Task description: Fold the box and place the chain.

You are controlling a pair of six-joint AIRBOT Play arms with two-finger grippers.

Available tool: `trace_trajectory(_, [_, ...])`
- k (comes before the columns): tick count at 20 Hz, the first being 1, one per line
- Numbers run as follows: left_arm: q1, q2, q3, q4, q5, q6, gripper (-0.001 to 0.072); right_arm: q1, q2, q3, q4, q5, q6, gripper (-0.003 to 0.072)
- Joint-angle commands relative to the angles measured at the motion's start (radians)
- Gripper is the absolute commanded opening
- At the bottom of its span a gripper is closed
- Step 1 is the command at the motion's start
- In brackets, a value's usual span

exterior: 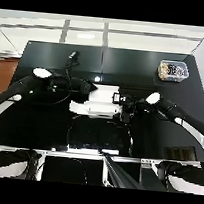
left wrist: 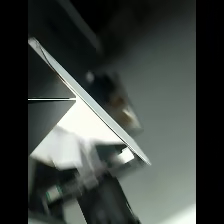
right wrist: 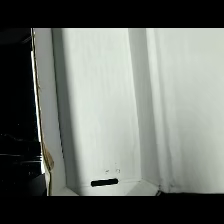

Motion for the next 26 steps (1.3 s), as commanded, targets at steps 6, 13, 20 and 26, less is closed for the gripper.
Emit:
trace_trajectory(6, [-0.043, -0.200, 0.176, 0.380, -0.191, -0.235, 0.0025, 0.001, 0.000, 0.000, 0.000, 0.001, 0.000, 0.0190])
trace_trajectory(13, [-0.046, -0.190, 0.407, 0.476, -0.512, -0.300, 0.0023, 0.001, 0.000, 0.000, 0.000, 0.000, 0.000, 0.0190])
trace_trajectory(20, [0.002, 0.188, 0.140, 0.509, -0.383, -0.162, 0.0024, 0.001, 0.000, 0.000, 0.000, 0.000, 0.001, 0.0190])
trace_trajectory(26, [-0.026, 0.289, -0.165, 0.550, -0.204, 0.393, 0.0716, 0.001, 0.000, 0.000, 0.000, 0.000, 0.001, 0.0190])
